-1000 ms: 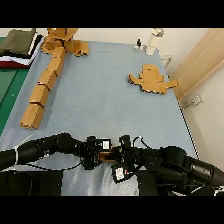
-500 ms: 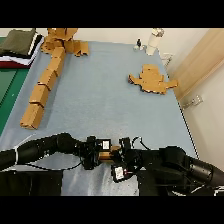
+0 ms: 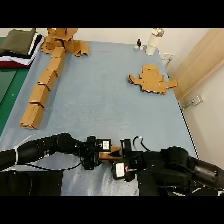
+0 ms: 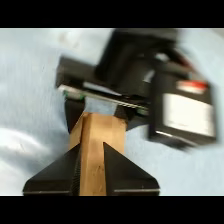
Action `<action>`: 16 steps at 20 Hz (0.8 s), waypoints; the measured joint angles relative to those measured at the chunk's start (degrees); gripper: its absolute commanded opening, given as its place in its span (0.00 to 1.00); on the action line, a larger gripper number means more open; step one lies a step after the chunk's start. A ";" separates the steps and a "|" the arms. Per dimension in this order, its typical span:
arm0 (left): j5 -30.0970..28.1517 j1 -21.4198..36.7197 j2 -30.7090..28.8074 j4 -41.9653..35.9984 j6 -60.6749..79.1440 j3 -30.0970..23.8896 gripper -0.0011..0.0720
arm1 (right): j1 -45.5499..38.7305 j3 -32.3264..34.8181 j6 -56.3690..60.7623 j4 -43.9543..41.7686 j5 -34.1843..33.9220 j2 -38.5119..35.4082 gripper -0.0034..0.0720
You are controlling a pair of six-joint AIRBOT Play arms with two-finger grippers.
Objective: Fold the box.
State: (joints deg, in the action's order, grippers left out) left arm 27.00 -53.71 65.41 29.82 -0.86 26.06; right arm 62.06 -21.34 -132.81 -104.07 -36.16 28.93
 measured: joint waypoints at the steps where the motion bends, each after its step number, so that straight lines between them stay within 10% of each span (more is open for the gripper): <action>1: 0.02 0.00 0.00 -0.02 0.00 0.00 0.62 | 0.07 -1.01 6.84 0.09 -1.38 -1.57 0.33; 3: 0.02 0.00 0.00 -0.02 0.00 0.00 0.62 | 0.09 -2.25 23.74 0.70 -5.68 -4.70 0.05; 10: 0.02 0.00 0.00 -0.07 -0.02 0.00 0.62 | 0.04 3.06 79.38 -1.57 -19.47 -9.46 0.04; 16: 0.00 0.00 0.00 -0.07 -0.04 0.00 0.62 | 0.83 14.69 90.12 -18.69 10.23 -9.99 0.05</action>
State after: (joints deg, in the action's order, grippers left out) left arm 27.00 -53.71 65.41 29.76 -0.91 26.06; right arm 62.89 -6.66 -42.70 -122.76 -25.93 18.94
